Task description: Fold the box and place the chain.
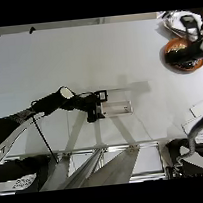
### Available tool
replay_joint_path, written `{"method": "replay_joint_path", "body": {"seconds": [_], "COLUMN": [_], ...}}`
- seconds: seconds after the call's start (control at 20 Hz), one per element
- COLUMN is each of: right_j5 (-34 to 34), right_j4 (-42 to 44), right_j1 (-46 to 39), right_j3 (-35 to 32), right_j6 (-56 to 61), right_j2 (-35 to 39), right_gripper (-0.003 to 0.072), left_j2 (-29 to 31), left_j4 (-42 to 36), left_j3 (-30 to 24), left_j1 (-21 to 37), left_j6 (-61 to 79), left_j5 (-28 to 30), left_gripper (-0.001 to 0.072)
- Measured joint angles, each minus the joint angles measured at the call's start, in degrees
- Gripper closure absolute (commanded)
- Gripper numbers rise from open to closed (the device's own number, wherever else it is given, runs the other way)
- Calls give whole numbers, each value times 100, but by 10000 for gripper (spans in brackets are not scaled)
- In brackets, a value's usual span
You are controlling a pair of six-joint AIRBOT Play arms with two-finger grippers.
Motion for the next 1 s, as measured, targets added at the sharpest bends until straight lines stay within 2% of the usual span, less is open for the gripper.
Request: {"method": "replay_joint_path", "body": {"seconds": [0.15, 0.3, 0.6, 1.0], "right_j5": [42, 44, -407, -892], "right_j4": [-22, -15, 109, 153], "right_j1": [-929, -1434, -1639, -1665], "right_j3": [501, 748, 874, 896], "right_j6": [-302, -450, -645, -651], "right_j2": [-721, -1386, -2214, -2452], "right_gripper": [355, 355, 376, 404], "left_j2": [0, 0, 0, 0], "left_j4": [0, 0, 0, 0], "left_j3": [0, 0, 0, 0], "left_j1": [0, 0, 0, 0], "left_j6": [0, 0, 2, 0], "left_j5": [0, 0, 2, 2], "left_gripper": [438, 438, 438, 438]}}
